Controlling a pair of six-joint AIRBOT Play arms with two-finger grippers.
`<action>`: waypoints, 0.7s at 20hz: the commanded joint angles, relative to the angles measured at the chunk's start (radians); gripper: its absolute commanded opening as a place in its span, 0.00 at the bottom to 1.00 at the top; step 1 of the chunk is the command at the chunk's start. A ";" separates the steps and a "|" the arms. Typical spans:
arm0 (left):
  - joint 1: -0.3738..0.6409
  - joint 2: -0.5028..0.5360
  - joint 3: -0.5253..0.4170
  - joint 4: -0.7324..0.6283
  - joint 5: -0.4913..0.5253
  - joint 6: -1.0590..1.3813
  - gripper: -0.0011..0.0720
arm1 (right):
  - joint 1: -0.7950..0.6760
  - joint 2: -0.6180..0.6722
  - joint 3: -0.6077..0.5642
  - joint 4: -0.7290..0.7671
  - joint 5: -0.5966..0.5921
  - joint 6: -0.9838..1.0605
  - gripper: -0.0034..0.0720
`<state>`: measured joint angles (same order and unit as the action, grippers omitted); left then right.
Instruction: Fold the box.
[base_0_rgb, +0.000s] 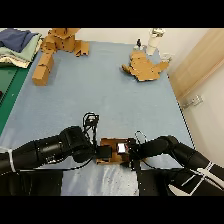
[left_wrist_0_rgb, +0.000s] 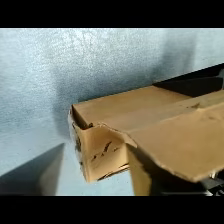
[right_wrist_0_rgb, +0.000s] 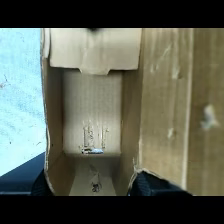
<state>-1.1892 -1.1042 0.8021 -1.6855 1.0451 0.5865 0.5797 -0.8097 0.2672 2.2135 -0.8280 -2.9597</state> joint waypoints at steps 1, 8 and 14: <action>-0.001 -0.031 -0.001 -0.001 -0.016 -0.003 0.93 | 0.000 0.000 0.000 0.000 0.000 0.000 0.76; 0.000 -0.082 0.002 -0.008 -0.024 -0.061 0.90 | 0.000 0.000 0.000 0.000 0.000 0.000 0.76; -0.002 -0.169 0.032 -0.056 -0.027 -0.064 0.81 | 0.000 0.000 0.000 0.000 0.000 0.000 0.76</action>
